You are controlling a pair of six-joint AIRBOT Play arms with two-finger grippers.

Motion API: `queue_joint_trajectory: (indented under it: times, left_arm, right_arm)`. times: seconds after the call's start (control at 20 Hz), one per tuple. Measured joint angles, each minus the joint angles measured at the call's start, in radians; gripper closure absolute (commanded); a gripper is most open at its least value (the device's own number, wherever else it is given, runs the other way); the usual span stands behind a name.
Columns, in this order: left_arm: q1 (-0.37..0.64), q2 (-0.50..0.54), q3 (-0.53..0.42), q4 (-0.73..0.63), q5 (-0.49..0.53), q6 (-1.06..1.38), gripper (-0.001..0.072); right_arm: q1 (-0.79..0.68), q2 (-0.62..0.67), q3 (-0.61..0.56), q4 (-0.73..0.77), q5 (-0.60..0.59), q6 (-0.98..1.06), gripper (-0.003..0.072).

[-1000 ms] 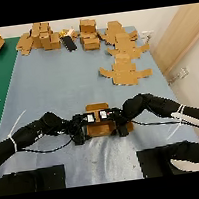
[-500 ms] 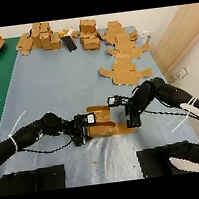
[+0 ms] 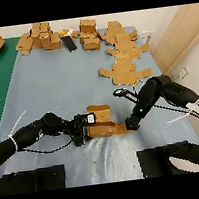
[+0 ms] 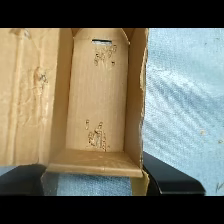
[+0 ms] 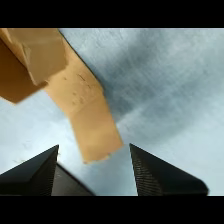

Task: Fold the box.

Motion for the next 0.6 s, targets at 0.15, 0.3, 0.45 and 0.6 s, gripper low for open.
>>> queue_joint_trajectory:
  times: [0.15,0.3,0.45,0.6]
  left_arm:
    - [0.0,0.0,0.0,0.0,0.001,0.0,0.0347]
    - [0.005,0.005,0.0,0.003,0.007,-0.006,0.0347]
    - [0.032,0.037,-0.002,0.045,0.003,-0.06,0.0347]
    - [0.068,0.078,-0.001,0.094,-0.004,-0.122,0.0347]
  right_arm:
    - [-0.001,0.001,0.0,0.107,-0.008,0.095,-0.0034]
    - [-0.001,0.002,0.0,0.216,-0.01,0.147,-0.0034]
    - [-0.001,0.002,0.0,0.278,-0.013,0.175,-0.0034]
    - [-0.001,0.002,0.0,0.305,-0.013,0.188,-0.0034]
